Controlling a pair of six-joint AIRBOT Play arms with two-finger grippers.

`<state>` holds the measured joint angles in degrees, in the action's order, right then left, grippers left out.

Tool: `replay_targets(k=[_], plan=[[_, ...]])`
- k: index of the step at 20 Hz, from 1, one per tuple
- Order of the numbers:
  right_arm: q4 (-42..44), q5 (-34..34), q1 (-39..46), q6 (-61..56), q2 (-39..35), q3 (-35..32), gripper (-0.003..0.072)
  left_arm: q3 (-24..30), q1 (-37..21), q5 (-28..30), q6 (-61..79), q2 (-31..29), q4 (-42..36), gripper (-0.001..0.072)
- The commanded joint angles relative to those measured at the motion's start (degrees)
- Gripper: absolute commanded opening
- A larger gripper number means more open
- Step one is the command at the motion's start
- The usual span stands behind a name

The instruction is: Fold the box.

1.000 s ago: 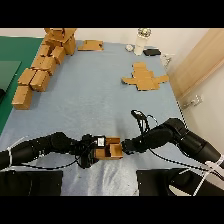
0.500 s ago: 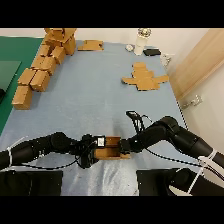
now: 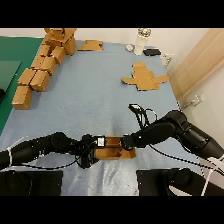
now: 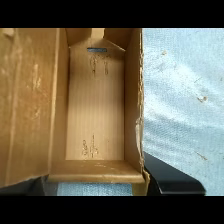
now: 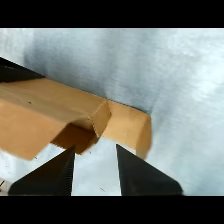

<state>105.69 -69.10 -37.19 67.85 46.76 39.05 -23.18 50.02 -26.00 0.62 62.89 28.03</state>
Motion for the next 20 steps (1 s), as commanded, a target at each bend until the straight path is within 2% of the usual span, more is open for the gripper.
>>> replay_targets(k=[1,3,6,7,11,15,17,20], plan=[[-6.2,-6.9,1.4,-3.9,-1.7,1.0,0.0353,0.0,0.0,0.0,0.0,0.0,0.0,0.0479],[-9.1,-8.2,3.3,-4.0,-1.7,1.0,0.0143,0.0,0.0,0.0,0.0,0.0,0.0,0.0479],[-13.8,-8.1,7.2,-4.2,-1.4,0.7,0.0066,0.0,0.0,0.0,0.0,0.0,0.0,0.0479],[-14.9,-7.9,8.5,-4.2,-1.3,0.1,0.0005,0.0,0.0,0.0,0.0,0.0,0.0,0.0479],[-12.9,-5.1,11.3,-3.7,-1.0,-6.0,0.0002,0.0,0.0,0.0,0.0,0.0,0.0,0.0479],[-1.7,4.9,11.3,0.1,-1.0,-12.9,0.0002,0.0,0.0,0.0,0.0,0.0,0.0,0.0479],[1.3,6.9,11.1,1.3,-1.0,-14.1,0.0003,0.0,0.0,0.0,0.0,0.0,0.0,0.0479],[1.3,7.5,11.1,1.4,-1.0,-14.9,0.0002,0.0,0.0,0.0,0.0,0.0,0.0,0.0479]])
